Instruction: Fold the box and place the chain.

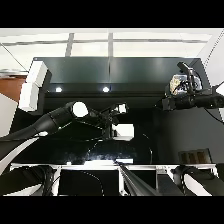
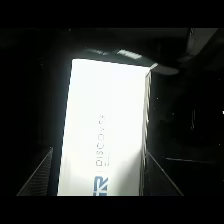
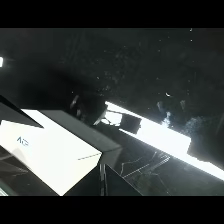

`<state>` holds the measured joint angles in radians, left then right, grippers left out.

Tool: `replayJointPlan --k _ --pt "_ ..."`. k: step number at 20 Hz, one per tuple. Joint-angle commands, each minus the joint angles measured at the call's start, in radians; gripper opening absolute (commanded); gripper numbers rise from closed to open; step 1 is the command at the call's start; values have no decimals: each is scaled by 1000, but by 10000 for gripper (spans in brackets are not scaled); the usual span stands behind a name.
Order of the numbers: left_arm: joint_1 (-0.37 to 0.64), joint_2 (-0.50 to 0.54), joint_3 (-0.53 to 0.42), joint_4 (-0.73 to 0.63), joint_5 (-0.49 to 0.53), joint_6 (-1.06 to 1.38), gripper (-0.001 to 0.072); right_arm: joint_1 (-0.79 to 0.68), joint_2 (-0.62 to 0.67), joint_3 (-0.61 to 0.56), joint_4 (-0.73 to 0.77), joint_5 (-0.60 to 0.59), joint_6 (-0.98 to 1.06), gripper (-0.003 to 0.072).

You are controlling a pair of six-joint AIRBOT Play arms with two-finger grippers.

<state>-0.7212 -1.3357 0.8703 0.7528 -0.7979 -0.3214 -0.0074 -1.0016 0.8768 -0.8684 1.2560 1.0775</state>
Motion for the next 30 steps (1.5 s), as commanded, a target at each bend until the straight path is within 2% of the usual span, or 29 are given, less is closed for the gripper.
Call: replayJointPlan --k 1,21,30 --pt "-3 -4 1 -2 -3 -1 707 0 0 0 -1 -3 0 37" --pt "-1 -50 2 29 -18 -1 706 0 0 0 -1 -19 0 36" --pt "20 -37 64 64 -78 -32 706 0 0 0 0 -2 1 37"
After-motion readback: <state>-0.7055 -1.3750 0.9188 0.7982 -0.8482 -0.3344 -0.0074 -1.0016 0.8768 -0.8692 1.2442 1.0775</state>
